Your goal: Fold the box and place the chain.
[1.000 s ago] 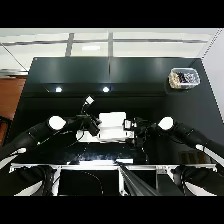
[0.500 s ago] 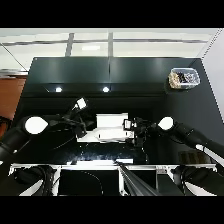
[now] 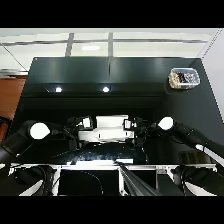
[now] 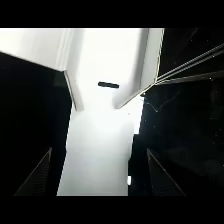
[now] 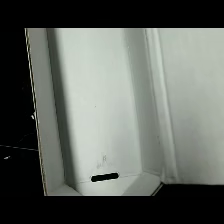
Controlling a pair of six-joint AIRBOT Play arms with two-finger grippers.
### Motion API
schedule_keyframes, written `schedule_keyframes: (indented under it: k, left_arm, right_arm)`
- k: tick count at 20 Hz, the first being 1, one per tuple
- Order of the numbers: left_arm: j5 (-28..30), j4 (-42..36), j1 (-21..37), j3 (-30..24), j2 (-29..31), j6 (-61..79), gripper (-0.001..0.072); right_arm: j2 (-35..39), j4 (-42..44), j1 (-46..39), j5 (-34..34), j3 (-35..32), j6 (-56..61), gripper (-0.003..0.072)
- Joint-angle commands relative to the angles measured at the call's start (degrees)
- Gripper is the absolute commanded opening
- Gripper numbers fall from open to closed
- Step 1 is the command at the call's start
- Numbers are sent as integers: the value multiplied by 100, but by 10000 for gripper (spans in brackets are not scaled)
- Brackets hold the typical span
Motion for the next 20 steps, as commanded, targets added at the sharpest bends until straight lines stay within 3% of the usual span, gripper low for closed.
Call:
schedule_keyframes:
  k: [1,6,11,12,13,20]
  left_arm:
    - [837,-219,-431,-74,-365,120,689]
    - [1318,-291,-822,-66,-726,118,675]
    - [1300,-654,-828,-68,-728,118,327]
    - [1290,-654,-828,-66,-728,116,322]
    - [1270,-671,-828,-68,-728,114,264]
    - [1329,-1768,-831,-68,-925,127,239]
  right_arm:
    - [-4,0,4,2,0,2,474]
    - [-4,2,4,2,0,2,474]
    - [-2,2,4,2,0,2,474]
    - [-2,2,4,2,0,2,474]
    - [-2,2,7,2,0,2,474]
    - [-2,0,7,2,0,2,474]
